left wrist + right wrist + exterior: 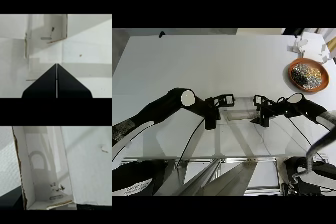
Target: Fold the box and place the chain.
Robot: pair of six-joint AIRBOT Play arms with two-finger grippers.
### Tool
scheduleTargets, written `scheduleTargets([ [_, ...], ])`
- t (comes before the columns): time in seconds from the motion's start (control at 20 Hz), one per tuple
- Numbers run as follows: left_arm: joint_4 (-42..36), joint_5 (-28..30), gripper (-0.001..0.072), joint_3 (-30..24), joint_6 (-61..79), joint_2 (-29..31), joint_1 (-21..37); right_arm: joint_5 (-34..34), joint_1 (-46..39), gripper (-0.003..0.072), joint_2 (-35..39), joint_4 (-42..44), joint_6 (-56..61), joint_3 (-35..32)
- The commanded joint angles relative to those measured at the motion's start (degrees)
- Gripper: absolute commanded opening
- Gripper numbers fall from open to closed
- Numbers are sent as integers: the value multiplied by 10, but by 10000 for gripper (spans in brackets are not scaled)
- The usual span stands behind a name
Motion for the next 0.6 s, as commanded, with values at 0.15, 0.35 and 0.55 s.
scheduleTargets([
  [0.15,18,43,257,-23,79,-29,8,0,0,400,0,0,0,0],
  [0.35,11,123,392,-23,119,-29,7,0,0,400,0,0,0,0],
  [0.55,-12,137,389,-23,182,-29,7,0,0,400,0,0,0,0],
])
